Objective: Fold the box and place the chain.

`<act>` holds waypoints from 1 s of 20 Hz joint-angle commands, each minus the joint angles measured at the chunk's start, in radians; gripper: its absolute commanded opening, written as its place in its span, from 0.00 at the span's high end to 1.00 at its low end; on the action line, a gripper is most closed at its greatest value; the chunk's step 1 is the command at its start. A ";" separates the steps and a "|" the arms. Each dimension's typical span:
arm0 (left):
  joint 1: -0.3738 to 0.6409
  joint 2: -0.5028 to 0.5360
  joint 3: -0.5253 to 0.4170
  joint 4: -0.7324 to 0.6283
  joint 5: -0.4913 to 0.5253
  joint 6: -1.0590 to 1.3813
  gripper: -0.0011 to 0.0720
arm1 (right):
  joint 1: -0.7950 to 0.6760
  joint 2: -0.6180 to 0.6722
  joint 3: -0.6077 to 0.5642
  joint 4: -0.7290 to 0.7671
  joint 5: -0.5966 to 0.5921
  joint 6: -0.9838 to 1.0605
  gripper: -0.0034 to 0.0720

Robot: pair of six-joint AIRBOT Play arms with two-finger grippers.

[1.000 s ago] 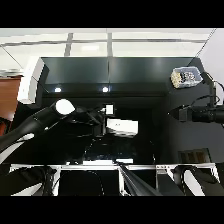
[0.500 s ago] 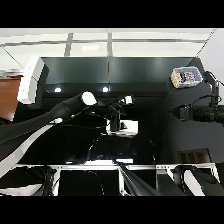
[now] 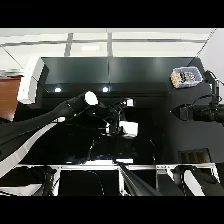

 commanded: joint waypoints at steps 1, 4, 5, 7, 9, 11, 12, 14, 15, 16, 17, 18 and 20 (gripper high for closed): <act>0.000 -0.001 0.001 0.050 -0.014 0.001 0.02 | -0.001 0.000 0.000 0.000 -0.003 0.000 0.94; -0.005 -0.001 0.000 0.114 -0.011 0.001 0.02 | -0.001 0.000 0.000 0.000 -0.003 0.000 0.94; -0.010 -0.002 0.000 0.146 -0.005 0.001 0.02 | -0.001 0.000 0.000 0.000 -0.003 0.000 0.94; -0.031 -0.002 0.000 0.224 0.022 0.000 0.02 | -0.001 0.000 0.000 0.000 -0.003 0.000 0.94; -0.054 -0.001 0.002 0.275 0.056 -0.032 0.16 | -0.001 0.000 0.000 0.000 -0.003 0.000 0.94; -0.056 0.009 0.014 0.331 0.026 -0.198 0.56 | -0.001 0.000 0.000 0.000 -0.003 0.000 0.94; -0.039 0.026 0.019 0.374 0.014 -0.333 0.57 | -0.001 0.000 0.000 0.000 -0.003 0.000 0.94; 0.038 0.092 0.019 0.481 -0.036 -0.547 0.57 | -0.001 0.000 0.000 0.000 -0.003 0.000 0.94; 0.097 0.134 0.018 0.552 -0.083 -0.660 0.57 | -0.001 0.000 0.000 0.000 -0.003 0.000 0.94; 0.167 0.181 0.009 0.628 -0.132 -0.781 0.57 | -0.001 0.000 0.000 0.000 -0.004 0.000 0.94; 0.242 0.226 -0.008 0.706 -0.180 -0.890 0.57 | -0.001 0.000 0.000 0.000 -0.009 0.001 0.94; 0.335 0.278 -0.037 0.788 -0.228 -0.991 0.57 | -0.001 0.000 0.000 0.000 -0.015 0.001 0.94; 0.548 0.373 -0.111 0.896 -0.299 -1.126 0.57 | -0.001 0.000 0.000 0.003 -0.034 0.001 0.94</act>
